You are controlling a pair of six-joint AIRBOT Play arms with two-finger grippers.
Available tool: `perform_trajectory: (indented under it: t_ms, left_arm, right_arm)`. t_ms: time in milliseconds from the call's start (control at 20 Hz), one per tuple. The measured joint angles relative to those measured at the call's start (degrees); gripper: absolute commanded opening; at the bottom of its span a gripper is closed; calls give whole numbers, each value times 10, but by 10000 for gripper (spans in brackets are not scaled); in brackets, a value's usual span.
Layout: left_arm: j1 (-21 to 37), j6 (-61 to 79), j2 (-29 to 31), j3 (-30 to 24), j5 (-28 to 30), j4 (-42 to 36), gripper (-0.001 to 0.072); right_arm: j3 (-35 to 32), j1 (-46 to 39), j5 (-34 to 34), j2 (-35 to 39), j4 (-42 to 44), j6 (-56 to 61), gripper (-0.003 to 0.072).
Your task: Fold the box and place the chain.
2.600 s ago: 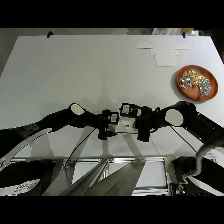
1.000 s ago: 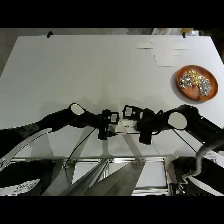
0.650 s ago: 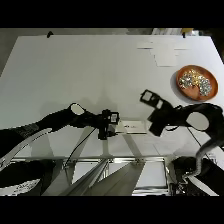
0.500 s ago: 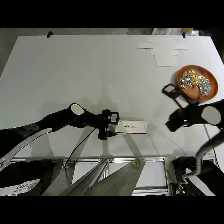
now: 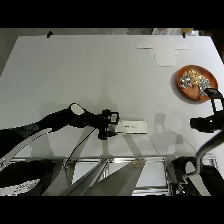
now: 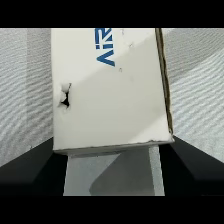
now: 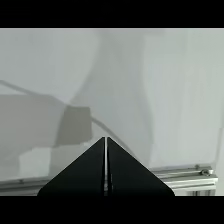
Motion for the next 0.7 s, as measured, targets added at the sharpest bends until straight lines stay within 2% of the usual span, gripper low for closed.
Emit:
perform_trajectory:
  t_ms: [300, 700]
  left_arm:
    - [0, 0, 0, 0, -1, 0, 207]
    - [0, 0, 0, 0, -1, 0, 207]
  right_arm:
    - [-1, -18, -35, 0, 96, -23, 21]
    - [-1, -21, -47, 0, 126, -30, 21]
